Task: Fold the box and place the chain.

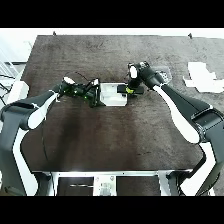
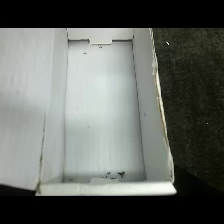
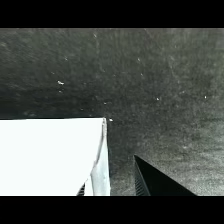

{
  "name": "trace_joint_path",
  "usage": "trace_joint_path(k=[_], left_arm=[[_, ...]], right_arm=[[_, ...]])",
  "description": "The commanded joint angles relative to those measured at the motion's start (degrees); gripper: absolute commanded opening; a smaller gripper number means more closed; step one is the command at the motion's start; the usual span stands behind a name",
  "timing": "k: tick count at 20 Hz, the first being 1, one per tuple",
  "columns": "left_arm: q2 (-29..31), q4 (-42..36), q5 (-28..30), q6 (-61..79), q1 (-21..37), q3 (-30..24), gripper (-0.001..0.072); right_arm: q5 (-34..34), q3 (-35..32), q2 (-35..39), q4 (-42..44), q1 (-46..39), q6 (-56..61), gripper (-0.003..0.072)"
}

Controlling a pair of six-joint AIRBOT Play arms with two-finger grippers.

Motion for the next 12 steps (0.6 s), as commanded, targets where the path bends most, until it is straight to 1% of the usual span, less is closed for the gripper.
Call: trace_joint_path(k=[1,3,4,5,6,7,8,12], left_arm=[[0.0,0.0,0.0,0.0,0.0,0.0,0.0408],[0.0,0.0,0.0,0.0,0.0,0.0,0.0407],[0.0,0.0,0.0,0.0,0.0,0.0,0.0407],[0.0,0.0,0.0,0.0,0.0,0.0,0.0407],[0.0,0.0,0.0,0.0,0.0,0.0,0.0407],[0.0,0.0,0.0,0.0,0.0,0.0,0.0407],[0.0,0.0,0.0,0.0,0.0,0.0,0.0407],[0.0,0.0,0.0,0.0,0.0,0.0,0.0407]], right_arm=[[1.2,0.0,-1.3,-0.3,0.1,0.0,0.0338],[1.2,0.0,-1.7,-1.1,0.2,0.2,0.0223],[1.2,0.0,-1.7,-1.6,0.3,0.2,0.0199],[1.1,0.0,-1.7,-2.0,0.5,0.2,0.0132],[1.1,0.0,-1.7,-2.3,0.7,0.2,0.011],[0.9,0.0,-1.7,-2.3,0.9,0.2,0.0044],[0.9,0.0,-1.7,-2.5,1.1,0.2,0.0018],[0.9,0.0,-1.7,-4.2,1.7,0.2,0.0014]])
